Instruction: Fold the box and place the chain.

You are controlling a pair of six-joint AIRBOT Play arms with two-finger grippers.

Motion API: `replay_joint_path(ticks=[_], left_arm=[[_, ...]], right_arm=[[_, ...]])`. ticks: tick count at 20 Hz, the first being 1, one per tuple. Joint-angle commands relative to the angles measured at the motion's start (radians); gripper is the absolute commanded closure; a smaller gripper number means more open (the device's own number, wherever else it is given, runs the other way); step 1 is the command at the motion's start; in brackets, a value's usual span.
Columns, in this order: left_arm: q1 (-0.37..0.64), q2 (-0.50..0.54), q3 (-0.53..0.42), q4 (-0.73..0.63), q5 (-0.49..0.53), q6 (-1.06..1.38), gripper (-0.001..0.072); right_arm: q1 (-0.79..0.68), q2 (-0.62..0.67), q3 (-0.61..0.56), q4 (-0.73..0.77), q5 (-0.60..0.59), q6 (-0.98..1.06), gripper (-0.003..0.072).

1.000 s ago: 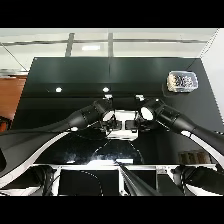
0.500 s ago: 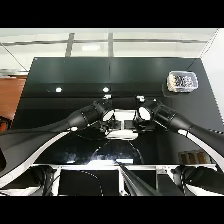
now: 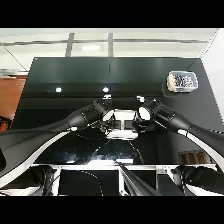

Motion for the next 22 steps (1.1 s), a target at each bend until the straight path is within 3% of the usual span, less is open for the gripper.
replay_joint_path(ticks=[1, 2, 3, 5, 9, 11, 14, 16, 18, 20, 21, 22], left_arm=[[0.001, 0.0, 0.0, -0.001, 0.003, 0.002, 0.0683], [0.001, 0.0, 0.0, -0.001, 0.003, 0.002, 0.0684], [0.001, 0.0, 0.0, -0.001, 0.005, 0.002, 0.0684], [0.001, 0.0, 0.0, -0.001, 0.007, 0.002, 0.0684], [0.002, 0.0, 0.0, -0.001, 0.006, 0.002, 0.0683], [0.003, 0.0, 0.0, -0.001, 0.006, 0.002, 0.0683], [0.003, 0.0, 0.0, -0.001, 0.006, 0.002, 0.0684], [0.003, 0.0, 0.0, -0.001, 0.007, 0.002, 0.0683], [0.003, 0.0, 0.0, -0.001, 0.007, 0.002, 0.0683], [0.003, 0.0, 0.0, -0.001, 0.006, 0.002, 0.0683], [0.003, 0.0, 0.0, -0.001, 0.006, 0.002, 0.0683], [0.003, 0.0, 0.0, -0.001, 0.006, 0.002, 0.0684]], right_arm=[[0.0, 0.002, 0.001, 0.0, -0.004, -0.002, 0.0619], [0.0, 0.006, 0.001, 0.002, 0.0, -0.002, 0.0388], [0.0, 0.017, 0.001, 0.004, 0.009, -0.002, 0.0302], [-0.003, 0.065, 0.002, 0.004, 0.03, -0.05, 0.0304], [-0.027, 0.282, 0.001, -0.061, 0.095, -0.157, 0.0304], [-0.067, 0.4, 0.001, -0.225, 0.139, -0.161, 0.0304], [-0.174, 0.465, -0.002, -0.648, 0.14, -0.16, 0.0305], [-0.309, 0.465, -0.031, -0.76, -0.06, -0.157, 0.0305], [-0.467, 0.452, -0.07, -0.735, -0.385, -0.071, 0.0305], [-0.595, 0.383, -0.069, -0.689, -0.585, 0.152, 0.0303], [-0.649, 0.332, -0.055, -0.613, -0.619, 0.218, 0.0181], [-0.696, 0.264, -0.026, -0.491, -0.631, 0.209, -0.0034]])
